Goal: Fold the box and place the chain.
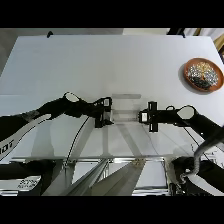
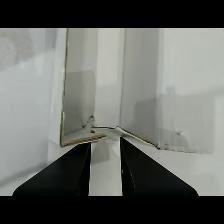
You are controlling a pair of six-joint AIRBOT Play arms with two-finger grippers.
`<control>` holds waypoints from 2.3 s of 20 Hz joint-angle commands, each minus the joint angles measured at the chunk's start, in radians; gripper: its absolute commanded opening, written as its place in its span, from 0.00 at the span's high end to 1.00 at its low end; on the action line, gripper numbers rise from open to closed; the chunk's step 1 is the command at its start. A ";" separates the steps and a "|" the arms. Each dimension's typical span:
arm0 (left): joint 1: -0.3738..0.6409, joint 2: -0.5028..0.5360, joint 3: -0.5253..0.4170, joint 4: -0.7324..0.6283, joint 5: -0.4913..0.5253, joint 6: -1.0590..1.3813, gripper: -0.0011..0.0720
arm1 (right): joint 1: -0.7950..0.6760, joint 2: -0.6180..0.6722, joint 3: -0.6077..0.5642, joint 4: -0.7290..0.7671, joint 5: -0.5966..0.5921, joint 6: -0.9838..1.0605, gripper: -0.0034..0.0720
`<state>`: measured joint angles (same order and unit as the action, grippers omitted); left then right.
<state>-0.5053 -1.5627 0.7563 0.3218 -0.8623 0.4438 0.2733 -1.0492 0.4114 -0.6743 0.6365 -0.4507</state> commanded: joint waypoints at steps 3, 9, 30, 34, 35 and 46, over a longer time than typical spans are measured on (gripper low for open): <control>0.001 0.001 0.000 0.001 -0.002 0.002 0.79 | 0.002 -0.015 0.000 0.002 -0.027 -0.049 0.76; 0.001 0.001 0.000 0.001 -0.002 0.002 0.79 | 0.055 -0.015 0.000 0.055 -0.028 -0.093 0.76; 0.001 0.001 0.000 0.001 -0.002 0.002 0.79 | -0.021 0.017 0.000 -0.023 0.039 0.037 0.94; 0.001 0.001 0.000 0.001 -0.002 0.002 0.79 | -0.129 0.145 0.000 -0.060 0.114 0.227 0.94; 0.001 0.001 0.000 0.001 -0.002 0.002 0.79 | -0.163 0.166 0.000 -0.058 0.116 0.344 0.94; 0.001 0.001 0.000 0.001 -0.003 0.002 0.79 | -0.423 0.068 0.121 -0.205 0.264 1.484 0.94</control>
<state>-0.5053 -1.5623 0.7563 0.3222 -0.8650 0.4450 -0.1051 -0.9298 0.4927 -0.8040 0.8082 0.7776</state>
